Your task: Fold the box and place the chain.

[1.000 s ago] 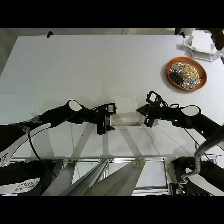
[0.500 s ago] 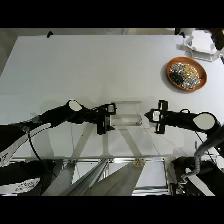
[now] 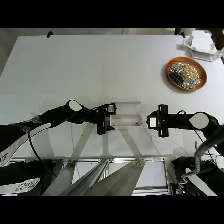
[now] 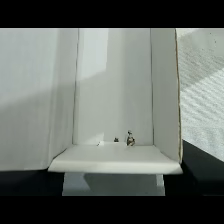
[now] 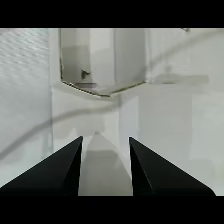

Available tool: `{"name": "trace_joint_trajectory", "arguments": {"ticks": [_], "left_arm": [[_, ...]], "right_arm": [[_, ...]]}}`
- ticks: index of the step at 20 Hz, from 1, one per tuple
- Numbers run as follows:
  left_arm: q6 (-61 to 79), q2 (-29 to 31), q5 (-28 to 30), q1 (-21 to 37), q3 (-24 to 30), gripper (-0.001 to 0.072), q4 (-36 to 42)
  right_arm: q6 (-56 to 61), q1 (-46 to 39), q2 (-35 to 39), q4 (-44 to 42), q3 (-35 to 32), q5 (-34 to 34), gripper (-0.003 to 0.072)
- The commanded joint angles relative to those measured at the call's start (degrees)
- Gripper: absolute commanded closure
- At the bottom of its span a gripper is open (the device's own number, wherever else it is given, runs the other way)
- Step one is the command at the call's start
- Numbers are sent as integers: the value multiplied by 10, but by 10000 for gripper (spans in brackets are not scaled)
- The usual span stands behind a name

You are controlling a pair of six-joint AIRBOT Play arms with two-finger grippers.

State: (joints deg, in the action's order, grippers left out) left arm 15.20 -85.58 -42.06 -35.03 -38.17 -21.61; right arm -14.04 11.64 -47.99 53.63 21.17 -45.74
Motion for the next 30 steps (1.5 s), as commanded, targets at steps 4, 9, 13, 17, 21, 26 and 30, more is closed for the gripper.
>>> {"name": "trace_joint_trajectory", "arguments": {"ticks": [4, 9, 13, 17, 21, 26, 30], "left_arm": [[0, 0, 0, 0, 0, 297, 0], [0, 0, 0, 0, 0, 297, 0], [0, 0, 0, 0, 0, 297, 0], [0, 0, 0, 0, 0, 297, 0], [0, 0, 0, 0, 0, 297, 0], [0, 0, 0, 0, 0, 297, 0], [0, 0, 0, 0, 0, 297, 0]], "right_arm": [[-75, 48, -44, -57, 0, 48, 392], [-75, 57, -55, -60, 0, 79, 413], [-75, 57, -62, -64, 0, 72, 473], [-75, 78, -63, -64, 0, 76, 475], [-75, 100, -76, -64, 0, 108, 618], [-76, 106, -92, -118, 0, 141, 618], [-116, 106, -92, -169, 0, 134, 616]]}}
